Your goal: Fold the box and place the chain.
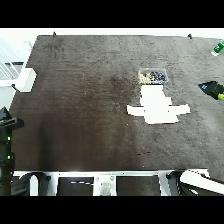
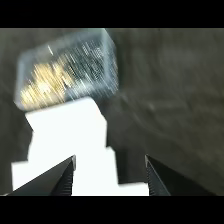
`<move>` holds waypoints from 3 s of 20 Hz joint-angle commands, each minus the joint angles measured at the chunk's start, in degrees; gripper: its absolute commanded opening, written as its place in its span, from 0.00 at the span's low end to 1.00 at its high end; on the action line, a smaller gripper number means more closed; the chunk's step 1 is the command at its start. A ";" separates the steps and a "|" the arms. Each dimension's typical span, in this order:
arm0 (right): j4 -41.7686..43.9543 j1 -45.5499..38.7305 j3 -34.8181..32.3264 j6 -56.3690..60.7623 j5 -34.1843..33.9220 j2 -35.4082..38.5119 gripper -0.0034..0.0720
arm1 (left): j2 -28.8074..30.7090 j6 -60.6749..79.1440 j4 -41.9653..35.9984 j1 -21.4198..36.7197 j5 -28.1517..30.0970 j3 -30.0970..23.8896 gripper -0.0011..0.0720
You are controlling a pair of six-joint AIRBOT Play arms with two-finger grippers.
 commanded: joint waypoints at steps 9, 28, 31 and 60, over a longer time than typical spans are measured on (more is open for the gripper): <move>-20.52 -1.64 26.84 6.54 22.86 -29.77 0.73 | -0.02 0.02 0.02 0.07 0.00 0.02 0.04; -14.05 6.45 23.56 1.84 32.76 -36.76 0.56 | -0.02 0.02 0.02 0.07 -0.57 0.02 0.04; -12.48 6.58 22.53 1.22 33.14 -36.74 0.19 | -0.02 0.02 0.02 0.07 -0.55 0.02 0.04; 8.61 48.00 5.79 6.82 -12.50 -20.61 0.05 | -0.02 0.02 0.02 0.07 -0.90 0.04 0.04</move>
